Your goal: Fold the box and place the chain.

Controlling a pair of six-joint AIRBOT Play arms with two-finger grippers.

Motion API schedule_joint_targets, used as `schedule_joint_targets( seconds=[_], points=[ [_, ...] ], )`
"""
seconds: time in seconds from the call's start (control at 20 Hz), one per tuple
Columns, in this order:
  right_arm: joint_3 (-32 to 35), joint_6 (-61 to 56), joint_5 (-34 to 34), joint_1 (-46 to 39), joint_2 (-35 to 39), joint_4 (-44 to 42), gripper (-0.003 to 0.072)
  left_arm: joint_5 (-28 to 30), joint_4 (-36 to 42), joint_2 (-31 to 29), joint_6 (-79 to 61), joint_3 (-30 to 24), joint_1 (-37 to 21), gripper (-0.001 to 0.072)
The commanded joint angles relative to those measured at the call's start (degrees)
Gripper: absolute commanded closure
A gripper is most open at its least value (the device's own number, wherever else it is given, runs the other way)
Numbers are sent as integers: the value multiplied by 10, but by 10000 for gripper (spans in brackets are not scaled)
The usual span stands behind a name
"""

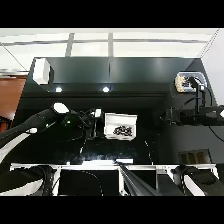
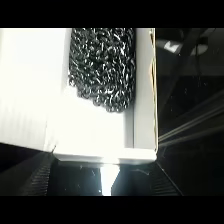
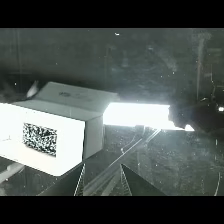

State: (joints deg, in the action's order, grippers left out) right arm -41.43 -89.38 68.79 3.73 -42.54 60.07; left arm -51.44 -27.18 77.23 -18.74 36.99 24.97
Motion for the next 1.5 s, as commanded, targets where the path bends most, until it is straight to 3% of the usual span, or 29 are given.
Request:
schedule_joint_targets(
  seconds=[0.0, 0.45, 0.5, 0.6, 0.7, 0.9, 0.95, 1.0, 1.25, 1.45],
  points=[
    [0, 0, -4, 0, 0, 0, 402, -2, 9, 3, -4, 3, 0, 4],
    [0, 0, -10, 0, 0, 0, 402, 0, -7, 3, -4, 3, 17, 25],
    [0, 0, -13, 0, 0, 0, 402, 0, -9, 3, -4, 3, 19, 45],
    [0, 0, -19, 0, 0, 0, 403, 2, -11, 3, -4, 3, 21, 245],
    [0, 0, -36, 1, 0, 0, 402, 2, -10, 3, -4, 3, 21, 258],
    [0, 5, -159, 44, -23, -17, 398, 2, -10, 3, -4, 3, 21, 257],
    [0, 6, -178, 50, -44, -44, 207, 2, -10, 3, -4, 3, 21, 256],
    [0, 30, -193, 59, -70, -74, 32, 2, -10, 3, -4, 3, 21, 256],
    [0, 371, -236, 158, -169, -99, 33, 2, -10, 3, -4, 3, 21, 251],
    [-2, 551, -194, 189, -169, -93, 34, 2, -10, 3, -4, 3, 21, 251]
  ],
)
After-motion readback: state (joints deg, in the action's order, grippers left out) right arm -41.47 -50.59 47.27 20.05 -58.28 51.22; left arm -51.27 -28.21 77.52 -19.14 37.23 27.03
